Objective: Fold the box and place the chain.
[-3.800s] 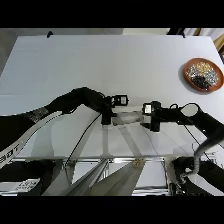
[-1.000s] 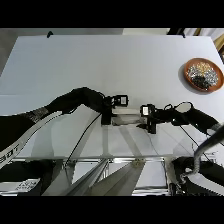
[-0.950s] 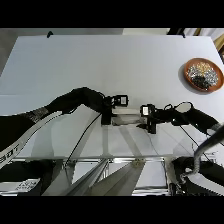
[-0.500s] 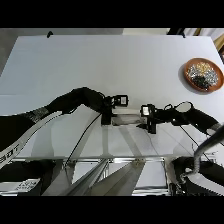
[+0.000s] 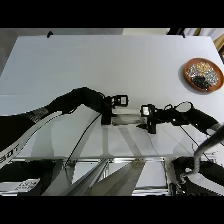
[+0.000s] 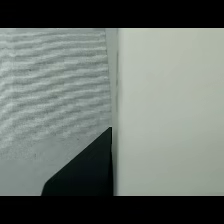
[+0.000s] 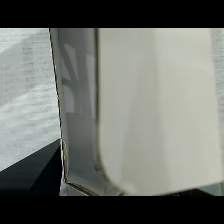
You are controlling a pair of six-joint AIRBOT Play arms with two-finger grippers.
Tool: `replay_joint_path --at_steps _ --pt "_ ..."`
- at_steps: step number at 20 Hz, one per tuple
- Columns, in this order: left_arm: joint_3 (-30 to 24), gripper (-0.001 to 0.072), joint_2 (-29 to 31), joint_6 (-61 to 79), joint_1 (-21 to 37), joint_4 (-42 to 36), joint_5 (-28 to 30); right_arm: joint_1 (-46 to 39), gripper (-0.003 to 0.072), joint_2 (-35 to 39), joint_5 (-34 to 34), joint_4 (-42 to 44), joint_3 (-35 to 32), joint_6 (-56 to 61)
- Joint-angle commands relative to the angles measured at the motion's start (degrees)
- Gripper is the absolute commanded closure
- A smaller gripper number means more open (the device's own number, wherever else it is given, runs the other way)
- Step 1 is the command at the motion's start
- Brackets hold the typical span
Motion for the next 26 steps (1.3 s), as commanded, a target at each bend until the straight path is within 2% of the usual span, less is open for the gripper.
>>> replay_joint_path --at_steps 1,2,3,7,11,12,13,16,17,19,21,23,26 --pt "0.1 0.0424 0.3 0.0 0.1 0.0 0.1 0.0 0.0288 0.0 0.1 0.0 0.0 -0.1" --pt "0.1 0.0266 0.7 -0.1 0.1 0.4 0.1 0.0 0.0288 0.0 0.1 0.0 0.0 -0.1" --pt "0.1 0.0210 1.3 -0.3 0.1 1.0 0.2 0.0 0.0288 0.0 0.1 0.0 0.0 -0.1" --pt "0.1 0.0203 6.3 -2.6 0.2 5.0 0.3 0.0 0.0288 0.0 0.1 0.0 0.0 -0.1" --pt "0.1 0.0205 13.6 -13.5 0.2 17.8 5.2 0.0 0.0288 0.0 0.1 0.0 0.0 -0.1" --pt "0.1 0.0229 16.0 -16.7 0.2 20.1 6.9 0.0 0.0288 0.0 0.1 0.0 0.0 -0.1" --pt "0.1 0.0289 18.1 -19.1 0.1 20.5 8.3 0.0 0.0288 0.0 0.1 0.0 0.0 -0.1" --pt "0.0 0.0657 23.4 -19.7 -0.8 17.8 14.1 0.0 0.0288 0.0 0.1 0.0 0.0 -0.1" --pt "0.0 0.0702 24.1 -19.7 -1.6 16.4 16.2 0.0 0.0288 0.0 0.1 0.0 0.0 -0.1" --pt "0.0 0.0703 23.8 -19.7 -4.3 12.5 19.2 0.0 0.0288 0.0 0.1 0.0 0.0 -0.1" --pt "-0.3 0.0702 22.3 -19.5 -8.3 10.2 17.8 0.0 0.0288 0.0 0.1 0.0 0.0 -0.1" --pt "-0.3 0.0700 19.5 -19.4 -11.8 9.2 12.8 0.0 0.0288 0.0 0.1 0.0 0.0 -0.1" --pt "-0.3 0.0703 14.6 -19.5 -12.3 8.3 0.2 0.0 0.0288 0.0 0.1 0.0 0.0 -0.1"
